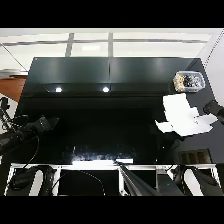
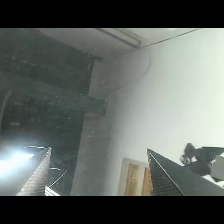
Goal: Fold the box and place the chain.
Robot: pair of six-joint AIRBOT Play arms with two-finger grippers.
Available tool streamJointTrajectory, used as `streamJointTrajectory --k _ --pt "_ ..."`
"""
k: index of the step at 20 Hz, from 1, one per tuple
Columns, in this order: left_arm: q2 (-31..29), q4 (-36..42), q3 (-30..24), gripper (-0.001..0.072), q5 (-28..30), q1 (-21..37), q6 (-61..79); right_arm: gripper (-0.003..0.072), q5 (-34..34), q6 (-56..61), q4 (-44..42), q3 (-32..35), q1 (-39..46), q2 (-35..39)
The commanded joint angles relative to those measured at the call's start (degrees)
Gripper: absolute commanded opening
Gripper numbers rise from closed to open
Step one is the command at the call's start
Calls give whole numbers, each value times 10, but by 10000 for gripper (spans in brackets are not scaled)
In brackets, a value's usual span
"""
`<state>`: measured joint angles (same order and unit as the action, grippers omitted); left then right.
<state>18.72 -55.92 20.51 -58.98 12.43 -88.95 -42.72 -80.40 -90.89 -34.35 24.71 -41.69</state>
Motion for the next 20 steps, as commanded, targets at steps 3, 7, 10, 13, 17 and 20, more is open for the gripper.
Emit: streamJointTrajectory --k 3,7,10,13,17,20 --pt "20 2 -2 679 23 1 -2 708 32 -11 -45 1 -27 -28" --pt "29 15 -2 680 35 1 -2 708 80 -26 -23 1 -57 -29" --pt "33 16 -2 680 33 0 -2 708 82 135 139 -17 -34 -43" --pt "33 16 -2 680 33 1 -2 707 17 139 204 -99 31 -116" --pt "33 16 -2 680 32 0 -2 708 -77 -30 82 -216 129 -264" --pt "33 16 -2 680 28 0 -2 707 -156 -283 -131 -271 185 -354"
